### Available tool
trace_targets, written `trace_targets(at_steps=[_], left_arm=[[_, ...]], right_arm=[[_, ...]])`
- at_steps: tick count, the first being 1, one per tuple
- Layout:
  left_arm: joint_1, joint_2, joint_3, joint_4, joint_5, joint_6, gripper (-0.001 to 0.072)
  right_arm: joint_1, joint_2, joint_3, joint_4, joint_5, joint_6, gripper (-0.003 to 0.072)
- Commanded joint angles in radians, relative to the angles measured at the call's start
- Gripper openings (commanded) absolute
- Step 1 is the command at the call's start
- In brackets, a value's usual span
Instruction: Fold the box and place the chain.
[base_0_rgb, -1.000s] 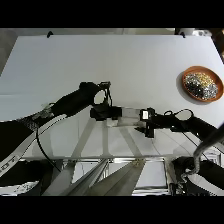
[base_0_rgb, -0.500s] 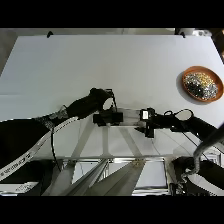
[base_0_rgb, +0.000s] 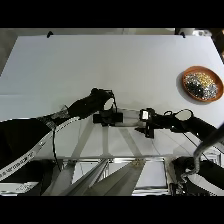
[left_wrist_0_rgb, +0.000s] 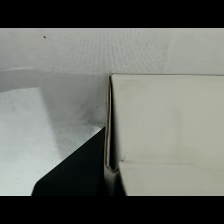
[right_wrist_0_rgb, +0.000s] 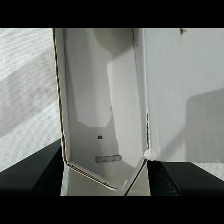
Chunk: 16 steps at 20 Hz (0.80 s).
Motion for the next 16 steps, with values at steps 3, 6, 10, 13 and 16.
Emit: trace_targets(at_steps=[3,6,10,13,16], left_arm=[[0.0,0.0,-0.001,0.0,0.004,0.0,0.0097],[0.005,0.018,-0.001,0.005,-0.015,0.008,0.0233],[0.021,0.042,-0.001,0.007,-0.038,0.031,0.0233],[0.028,0.048,-0.001,0.008,-0.06,0.034,0.0233],[0.028,0.048,-0.001,0.007,-0.059,0.034,0.0218]], right_arm=[[0.0,0.0,0.001,0.0,-0.001,0.0,0.0401],[0.0,0.0,0.001,0.0,-0.001,0.0,0.0401],[0.0,0.0,0.001,0.0,-0.001,0.0,0.0401],[0.0,0.0,0.001,0.0,-0.001,0.0,0.0401],[0.0,0.0,0.001,0.0,-0.001,0.0,0.0401]])
